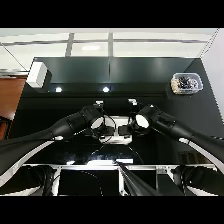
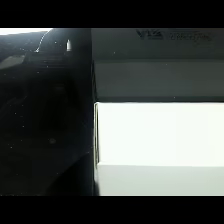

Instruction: Fold the box and place the chain.

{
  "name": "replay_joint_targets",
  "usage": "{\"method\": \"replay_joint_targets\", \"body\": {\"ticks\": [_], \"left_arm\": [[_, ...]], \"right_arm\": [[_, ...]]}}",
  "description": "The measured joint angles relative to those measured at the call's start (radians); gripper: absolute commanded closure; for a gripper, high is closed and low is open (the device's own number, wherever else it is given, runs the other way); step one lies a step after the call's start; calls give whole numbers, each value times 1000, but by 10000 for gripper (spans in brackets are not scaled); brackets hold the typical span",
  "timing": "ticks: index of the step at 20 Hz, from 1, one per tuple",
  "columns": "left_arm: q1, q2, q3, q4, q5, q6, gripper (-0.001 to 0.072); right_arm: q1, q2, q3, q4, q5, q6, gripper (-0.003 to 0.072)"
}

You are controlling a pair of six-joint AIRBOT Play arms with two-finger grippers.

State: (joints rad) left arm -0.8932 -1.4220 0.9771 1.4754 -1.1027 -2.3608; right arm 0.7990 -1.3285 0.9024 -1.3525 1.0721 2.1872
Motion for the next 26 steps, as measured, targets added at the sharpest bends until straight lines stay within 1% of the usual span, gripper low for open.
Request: {"method": "replay_joint_targets", "body": {"ticks": [1, 9, 11, 12, 26], "left_arm": [[0, 0, 0, 0, 0, 0, 684], [0, 0, 0, 0, 0, 0, 684], [0, 0, 0, -2, 3, 0, 684], [0, 0, 0, -3, 5, 0, 684], [0, 0, 0, 1, -1, 0, 683]], "right_arm": [[4, -11, 5, -3, 10, 23, 423], [14, -51, 18, -13, 41, 115, 426], [14, -62, 18, -12, 40, 122, 565], [14, -68, 18, -10, 39, 124, 674], [14, -83, 20, -5, 28, 124, 673]]}}
